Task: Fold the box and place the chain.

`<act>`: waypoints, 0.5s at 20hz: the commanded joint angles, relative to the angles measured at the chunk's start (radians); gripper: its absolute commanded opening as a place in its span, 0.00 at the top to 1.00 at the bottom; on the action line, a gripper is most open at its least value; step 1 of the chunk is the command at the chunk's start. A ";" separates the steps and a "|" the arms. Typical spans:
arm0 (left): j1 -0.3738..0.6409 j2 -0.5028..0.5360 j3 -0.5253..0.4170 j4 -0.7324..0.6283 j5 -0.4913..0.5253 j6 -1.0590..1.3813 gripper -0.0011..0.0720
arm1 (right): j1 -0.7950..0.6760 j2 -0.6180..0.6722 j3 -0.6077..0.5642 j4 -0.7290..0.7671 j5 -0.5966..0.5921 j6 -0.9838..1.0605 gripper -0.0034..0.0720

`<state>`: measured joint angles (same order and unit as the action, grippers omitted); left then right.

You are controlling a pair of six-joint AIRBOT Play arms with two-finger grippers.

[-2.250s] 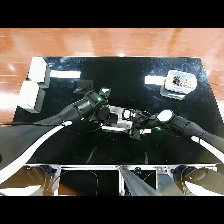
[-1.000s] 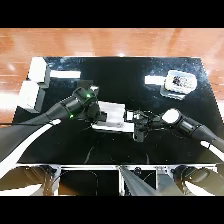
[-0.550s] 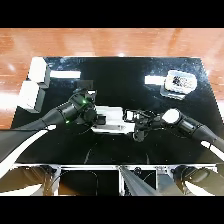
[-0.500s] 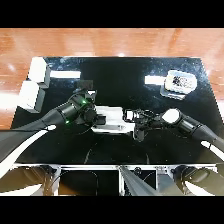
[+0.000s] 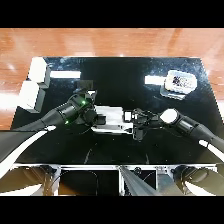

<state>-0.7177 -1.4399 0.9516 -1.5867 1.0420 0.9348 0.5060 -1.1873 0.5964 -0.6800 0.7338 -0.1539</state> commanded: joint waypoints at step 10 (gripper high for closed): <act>0.001 -0.001 0.000 -0.016 -0.005 0.000 0.96 | 0.076 -0.052 0.001 0.133 -0.076 -0.019 0.86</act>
<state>-0.7177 -1.4403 0.9516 -1.5986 1.0374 0.9352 0.5762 -1.2327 0.5964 -0.5747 0.6666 -0.1722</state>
